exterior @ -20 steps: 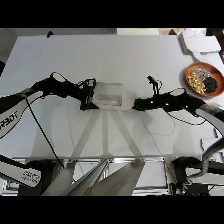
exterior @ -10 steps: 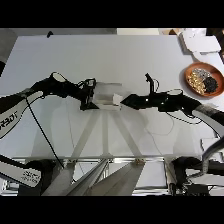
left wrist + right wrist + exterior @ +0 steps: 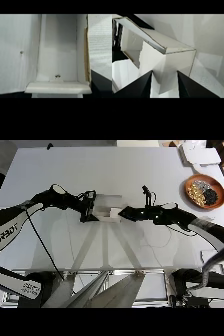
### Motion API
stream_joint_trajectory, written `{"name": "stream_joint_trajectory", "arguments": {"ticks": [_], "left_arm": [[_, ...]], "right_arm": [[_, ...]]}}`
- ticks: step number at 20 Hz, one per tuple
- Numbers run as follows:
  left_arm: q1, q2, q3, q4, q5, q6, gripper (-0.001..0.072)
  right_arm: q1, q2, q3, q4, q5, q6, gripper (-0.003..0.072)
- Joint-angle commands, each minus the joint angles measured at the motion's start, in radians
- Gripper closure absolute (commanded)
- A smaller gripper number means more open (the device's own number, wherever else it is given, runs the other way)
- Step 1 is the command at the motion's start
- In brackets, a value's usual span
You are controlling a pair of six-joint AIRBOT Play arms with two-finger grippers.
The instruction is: Fold the box and place the chain.
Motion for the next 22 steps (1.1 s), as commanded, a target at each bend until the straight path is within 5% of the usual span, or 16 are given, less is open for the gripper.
{"name": "stream_joint_trajectory", "arguments": {"ticks": [1, 14, 22], "left_arm": [[0.000, 0.000, 0.000, 0.000, 0.000, 0.000, 0.0394], [0.000, 0.000, 0.000, 0.000, 0.000, 0.000, 0.0394], [0.000, 0.000, 0.000, 0.000, 0.000, 0.000, 0.0394]], "right_arm": [[0.032, 0.005, 0.000, -0.067, -0.134, 0.000, 0.0348], [0.058, 0.063, 0.007, -0.130, -0.195, 0.127, 0.0348], [0.171, 0.062, 0.177, -0.954, -0.172, 0.829, 0.0348]]}}
